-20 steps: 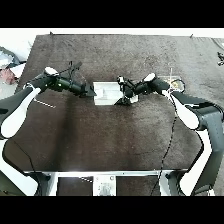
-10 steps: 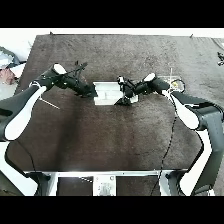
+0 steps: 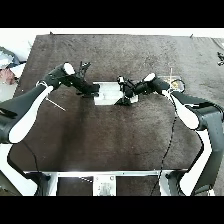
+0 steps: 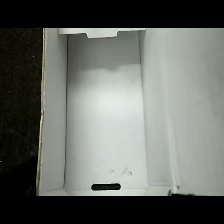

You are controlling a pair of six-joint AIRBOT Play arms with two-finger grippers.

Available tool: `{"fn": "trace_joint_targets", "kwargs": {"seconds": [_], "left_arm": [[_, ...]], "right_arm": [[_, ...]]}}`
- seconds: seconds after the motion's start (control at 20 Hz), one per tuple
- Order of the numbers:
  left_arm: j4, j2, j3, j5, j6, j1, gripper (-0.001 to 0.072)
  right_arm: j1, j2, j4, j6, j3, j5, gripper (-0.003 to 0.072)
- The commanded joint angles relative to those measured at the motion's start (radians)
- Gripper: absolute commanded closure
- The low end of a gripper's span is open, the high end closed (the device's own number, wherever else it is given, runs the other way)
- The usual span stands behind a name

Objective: Fold the box and place the chain.

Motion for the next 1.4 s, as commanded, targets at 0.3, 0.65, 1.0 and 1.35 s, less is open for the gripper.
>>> {"fn": "trace_joint_targets", "kwargs": {"seconds": [0.3,0.65,1.0,1.35], "left_arm": [[0.314,-0.101,0.204,-0.170,-0.363,-0.083,0.0399],[0.422,-0.201,0.375,-0.272,-0.459,-0.144,0.0408],[0.496,-0.223,0.392,-0.314,-0.520,-0.146,0.0421],[0.512,-0.224,0.392,-0.303,-0.528,-0.155,0.0587]], "right_arm": [[0.001,0.000,0.000,0.000,0.000,0.001,0.0301],[0.001,0.000,0.000,0.000,0.000,0.000,0.0301],[0.001,0.000,0.000,0.000,0.000,0.000,0.0301],[0.001,0.000,0.000,0.000,0.000,0.001,0.0301]]}}
